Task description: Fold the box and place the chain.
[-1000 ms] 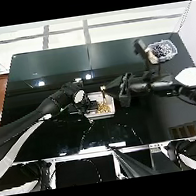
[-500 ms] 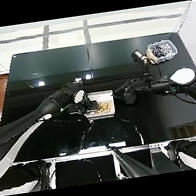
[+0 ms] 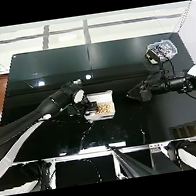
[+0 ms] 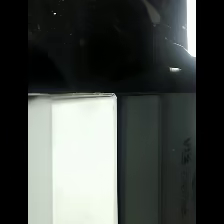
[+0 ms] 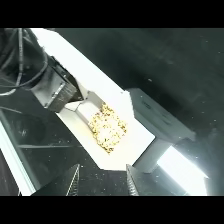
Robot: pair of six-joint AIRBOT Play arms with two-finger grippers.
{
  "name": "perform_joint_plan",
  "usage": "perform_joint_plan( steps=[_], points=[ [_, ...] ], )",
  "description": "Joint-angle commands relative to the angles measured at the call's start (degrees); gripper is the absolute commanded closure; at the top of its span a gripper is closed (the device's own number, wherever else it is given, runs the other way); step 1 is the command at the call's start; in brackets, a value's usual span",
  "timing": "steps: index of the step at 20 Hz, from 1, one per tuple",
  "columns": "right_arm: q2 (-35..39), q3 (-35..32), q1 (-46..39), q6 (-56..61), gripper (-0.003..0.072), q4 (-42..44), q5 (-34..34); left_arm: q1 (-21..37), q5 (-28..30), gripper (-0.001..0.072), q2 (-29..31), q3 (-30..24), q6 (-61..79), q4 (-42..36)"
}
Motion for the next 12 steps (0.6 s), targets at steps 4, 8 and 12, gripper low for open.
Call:
perform_joint_plan(
  steps=[4,8,12],
  points=[
    [0.0,0.0,-0.6,0.1,0.0340,-0.2,0.0,0.2,-0.2,0.0308,4.6,0.0,1.1,0.8],
    [0.0,0.0,-0.6,0.1,0.0340,-0.2,-0.6,0.6,-4.9,0.0308,13.1,-0.3,7.4,6.7],
    [0.0,0.0,-0.6,0.1,0.0340,-0.2,-1.7,5.6,-11.5,0.0308,22.1,-5.5,9.8,13.0]
  ],
)
